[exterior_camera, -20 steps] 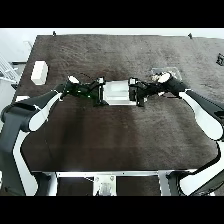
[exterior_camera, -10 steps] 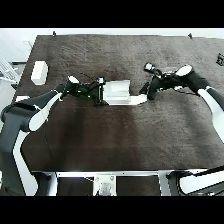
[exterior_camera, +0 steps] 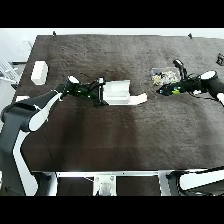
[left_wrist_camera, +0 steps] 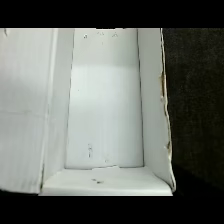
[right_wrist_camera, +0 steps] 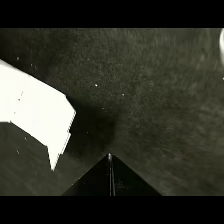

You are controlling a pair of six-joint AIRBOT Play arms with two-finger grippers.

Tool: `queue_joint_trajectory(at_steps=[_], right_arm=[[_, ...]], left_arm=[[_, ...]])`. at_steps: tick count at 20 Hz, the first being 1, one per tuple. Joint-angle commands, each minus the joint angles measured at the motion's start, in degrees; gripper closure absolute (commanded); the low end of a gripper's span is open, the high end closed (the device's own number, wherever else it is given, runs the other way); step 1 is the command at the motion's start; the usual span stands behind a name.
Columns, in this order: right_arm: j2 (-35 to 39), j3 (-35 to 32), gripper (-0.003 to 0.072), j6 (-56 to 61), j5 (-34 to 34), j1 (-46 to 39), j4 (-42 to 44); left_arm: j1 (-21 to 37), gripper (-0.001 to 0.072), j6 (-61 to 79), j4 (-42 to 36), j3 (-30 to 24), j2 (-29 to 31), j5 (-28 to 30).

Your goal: Fold the box and place the chain.

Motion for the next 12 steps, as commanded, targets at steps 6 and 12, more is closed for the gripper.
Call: queue_joint_trajectory(at_steps=[6,12], right_arm=[[-10.1,-1.0,0.0681,6.8,0.1,5.4,8.3],[-9.9,1.9,0.0681,7.6,2.8,13.6,11.9]], left_arm=[[0.0,0.0182,0.0,0.0,0.0,0.0,0.0],[0.0,0.0182,0.0,0.0,0.0,0.0,0.0]])
